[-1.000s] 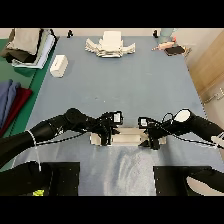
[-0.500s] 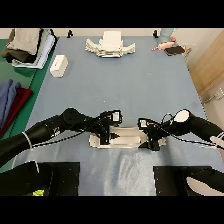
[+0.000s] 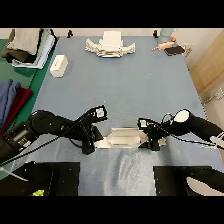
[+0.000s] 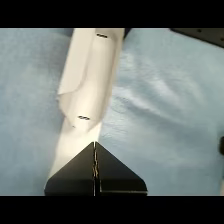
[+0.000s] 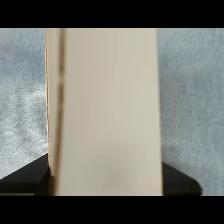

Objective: Fold the box.

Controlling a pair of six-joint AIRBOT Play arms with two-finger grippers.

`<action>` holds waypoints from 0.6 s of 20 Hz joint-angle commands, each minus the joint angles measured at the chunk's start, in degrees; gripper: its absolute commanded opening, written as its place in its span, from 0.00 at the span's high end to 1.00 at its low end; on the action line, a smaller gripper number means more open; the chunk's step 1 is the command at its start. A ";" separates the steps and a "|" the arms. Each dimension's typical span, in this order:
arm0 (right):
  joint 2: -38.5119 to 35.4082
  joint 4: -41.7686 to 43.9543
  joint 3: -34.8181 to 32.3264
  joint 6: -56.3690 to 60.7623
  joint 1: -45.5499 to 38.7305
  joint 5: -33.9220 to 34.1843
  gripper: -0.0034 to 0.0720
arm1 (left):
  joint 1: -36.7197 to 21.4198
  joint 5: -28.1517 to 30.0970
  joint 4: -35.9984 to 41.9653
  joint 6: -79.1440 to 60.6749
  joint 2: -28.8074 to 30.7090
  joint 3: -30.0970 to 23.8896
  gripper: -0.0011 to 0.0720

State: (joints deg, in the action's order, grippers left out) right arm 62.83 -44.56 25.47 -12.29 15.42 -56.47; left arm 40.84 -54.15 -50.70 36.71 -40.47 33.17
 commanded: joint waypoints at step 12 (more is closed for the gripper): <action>-0.04 0.02 0.04 0.02 -0.02 0.02 0.26 | -1.14 9.53 12.22 24.85 -26.86 18.03 0.96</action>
State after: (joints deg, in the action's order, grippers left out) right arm 62.83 -44.56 25.47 -12.25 15.44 -56.40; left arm 43.92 -46.30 -44.53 60.25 -62.06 47.94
